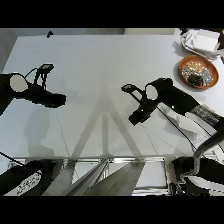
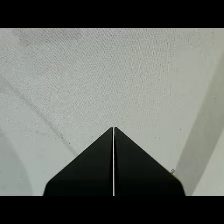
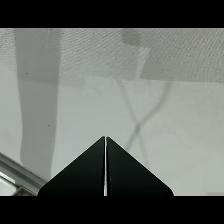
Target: Fold the box and place the chain.
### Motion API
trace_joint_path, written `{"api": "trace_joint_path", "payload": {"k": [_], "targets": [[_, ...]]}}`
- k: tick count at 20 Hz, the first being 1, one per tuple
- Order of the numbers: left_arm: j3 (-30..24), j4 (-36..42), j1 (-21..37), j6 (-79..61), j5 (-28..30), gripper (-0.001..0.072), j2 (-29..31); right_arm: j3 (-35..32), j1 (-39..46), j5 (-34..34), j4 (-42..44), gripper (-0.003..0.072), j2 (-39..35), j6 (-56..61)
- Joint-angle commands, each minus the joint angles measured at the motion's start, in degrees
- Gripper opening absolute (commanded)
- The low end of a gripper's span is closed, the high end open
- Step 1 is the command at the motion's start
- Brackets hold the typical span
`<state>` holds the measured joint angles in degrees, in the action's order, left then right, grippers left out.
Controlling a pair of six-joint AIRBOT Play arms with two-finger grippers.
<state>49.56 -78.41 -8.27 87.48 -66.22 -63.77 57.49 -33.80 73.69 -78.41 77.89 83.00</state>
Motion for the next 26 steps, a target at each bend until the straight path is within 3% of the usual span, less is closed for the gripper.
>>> {"api": "trace_joint_path", "payload": {"k": [1,5,8,12,16,17,18,19,21,26], "targets": [[0.0,0.0,0.0,0.0,0.0,0.001,0.0,0.0,-0.1,0.0,0.5,0.0015,0.0,0.0],[0.0,0.0,0.0,0.0,0.0,0.001,0.0,0.2,0.0,3.8,1.2,0.0015,0.0,-0.2],[0.0,0.0,0.0,0.0,0.0,0.001,0.0,2.4,4.8,10.3,-5.0,0.0015,-1.7,-0.3],[0.0,0.0,0.0,0.0,0.0,0.001,0.0,6.6,22.3,13.7,-8.3,0.0014,-8.7,-0.3],[0.0,0.0,0.0,0.0,0.0,0.001,0.0,7.1,42.0,15.0,-17.8,0.0018,-13.1,-0.1],[0.0,0.0,0.0,0.0,0.0,0.001,0.0,7.1,46.5,13.5,-17.2,0.0148,-13.1,0.2],[0.0,0.0,0.0,0.0,0.0,0.001,0.0,7.1,49.8,12.2,-17.1,0.0357,-13.1,0.1],[0.0,0.0,0.0,0.0,0.0,0.001,0.0,7.1,52.9,11.0,-17.2,0.0489,-13.0,0.0],[0.0,0.0,0.0,0.0,0.0,0.001,0.0,7.1,58.0,9.2,-17.1,0.0489,-11.5,-0.8],[0.0,0.1,0.0,0.0,0.0,0.001,0.0,7.2,67.1,12.2,-20.3,0.0488,-3.9,-3.8]]}}
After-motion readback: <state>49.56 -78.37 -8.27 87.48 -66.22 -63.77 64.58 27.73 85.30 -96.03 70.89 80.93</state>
